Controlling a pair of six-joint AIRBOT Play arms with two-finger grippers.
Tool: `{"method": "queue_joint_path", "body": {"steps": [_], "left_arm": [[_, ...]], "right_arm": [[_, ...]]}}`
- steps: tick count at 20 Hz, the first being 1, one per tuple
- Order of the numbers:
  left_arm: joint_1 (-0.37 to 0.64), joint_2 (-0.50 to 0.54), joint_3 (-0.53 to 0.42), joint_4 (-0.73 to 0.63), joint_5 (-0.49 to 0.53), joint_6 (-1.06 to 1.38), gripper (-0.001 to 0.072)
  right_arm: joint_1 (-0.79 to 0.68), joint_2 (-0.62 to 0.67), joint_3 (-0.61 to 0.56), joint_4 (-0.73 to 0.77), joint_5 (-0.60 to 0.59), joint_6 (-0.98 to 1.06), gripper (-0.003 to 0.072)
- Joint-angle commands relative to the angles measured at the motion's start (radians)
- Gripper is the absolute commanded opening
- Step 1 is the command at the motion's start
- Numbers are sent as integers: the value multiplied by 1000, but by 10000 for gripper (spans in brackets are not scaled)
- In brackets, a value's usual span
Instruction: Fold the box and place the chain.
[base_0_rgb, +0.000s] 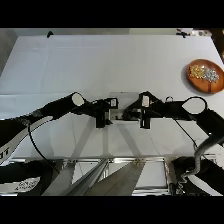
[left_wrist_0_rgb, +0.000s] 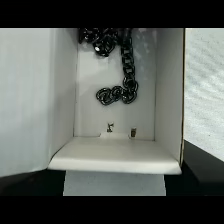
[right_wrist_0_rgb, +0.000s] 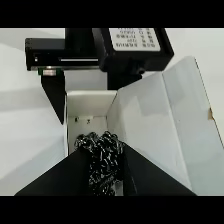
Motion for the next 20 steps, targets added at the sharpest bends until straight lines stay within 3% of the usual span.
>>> {"method": "queue_joint_path", "body": {"steps": [1, 6, 9, 13, 17, 18, 20], "left_arm": [[0, 0, 0, 0, 0, 0, 212], [0, 0, 0, 0, 0, 0, 212], [0, 0, 0, 0, 0, 0, 212], [0, 0, 0, 0, 0, 0, 212], [0, 0, 0, 1, 0, 0, 212], [0, 0, 0, 0, 0, 0, 212], [0, 0, 0, 0, 0, 0, 212]], "right_arm": [[41, -59, 1, 18, -81, 89, 7], [40, -153, 1, 21, -116, 236, 24], [40, -163, 1, 22, -116, 253, 241], [26, -163, 1, 26, -109, 277, 240], [-52, -137, 3, 26, -23, 357, 237], [-90, -111, 4, 40, 17, 383, 223], [-196, -60, 10, 142, 138, 390, 92]]}}
